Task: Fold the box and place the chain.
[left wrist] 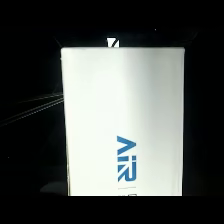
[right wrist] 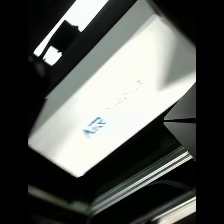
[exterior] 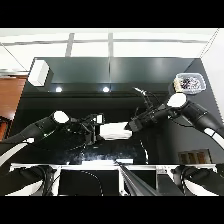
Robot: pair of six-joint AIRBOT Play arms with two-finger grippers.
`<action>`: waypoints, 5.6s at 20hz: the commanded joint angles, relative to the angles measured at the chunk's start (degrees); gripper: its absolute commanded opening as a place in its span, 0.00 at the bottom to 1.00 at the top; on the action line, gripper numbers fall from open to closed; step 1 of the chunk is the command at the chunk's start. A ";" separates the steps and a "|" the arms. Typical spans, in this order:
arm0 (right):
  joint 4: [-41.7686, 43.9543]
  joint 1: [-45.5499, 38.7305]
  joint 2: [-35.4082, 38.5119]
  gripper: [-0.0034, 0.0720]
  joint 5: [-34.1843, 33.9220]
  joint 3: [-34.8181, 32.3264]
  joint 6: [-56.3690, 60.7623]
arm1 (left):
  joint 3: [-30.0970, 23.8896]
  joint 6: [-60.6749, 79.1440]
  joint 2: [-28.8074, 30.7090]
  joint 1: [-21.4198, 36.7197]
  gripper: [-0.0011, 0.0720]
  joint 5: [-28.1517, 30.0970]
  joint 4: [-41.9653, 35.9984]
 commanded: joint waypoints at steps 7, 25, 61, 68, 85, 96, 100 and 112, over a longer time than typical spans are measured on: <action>7.45 0.87 -9.22 0.05 -5.11 -1.68 2.58 | 0.02 0.02 0.00 -0.04 0.68 0.02 0.00; 0.52 -17.20 13.16 0.05 9.33 3.80 5.03 | 0.09 -0.74 3.98 0.09 1.00 -0.02 1.01; -10.51 -29.16 21.33 0.06 9.18 3.58 7.32 | 21.81 -30.58 -8.46 -12.04 0.99 -7.52 12.20; -10.49 -29.16 21.33 0.06 8.44 3.58 7.39 | 21.81 -30.21 -9.20 -12.41 0.99 -6.84 13.84; -10.51 -29.16 21.33 0.06 8.31 3.58 8.39 | 21.79 -60.26 -2.69 6.88 0.54 -14.71 42.16; -10.01 -29.11 21.33 0.06 5.68 3.58 8.68 | 25.03 -70.69 -5.31 56.15 0.54 -5.14 43.87; -8.96 -26.27 21.31 0.06 3.82 3.58 5.88 | 32.20 -68.91 -13.49 56.04 0.54 -1.22 39.95; -8.41 -23.87 21.31 0.06 -0.07 3.61 6.86 | 48.68 -72.00 -20.37 51.89 1.00 -12.48 43.74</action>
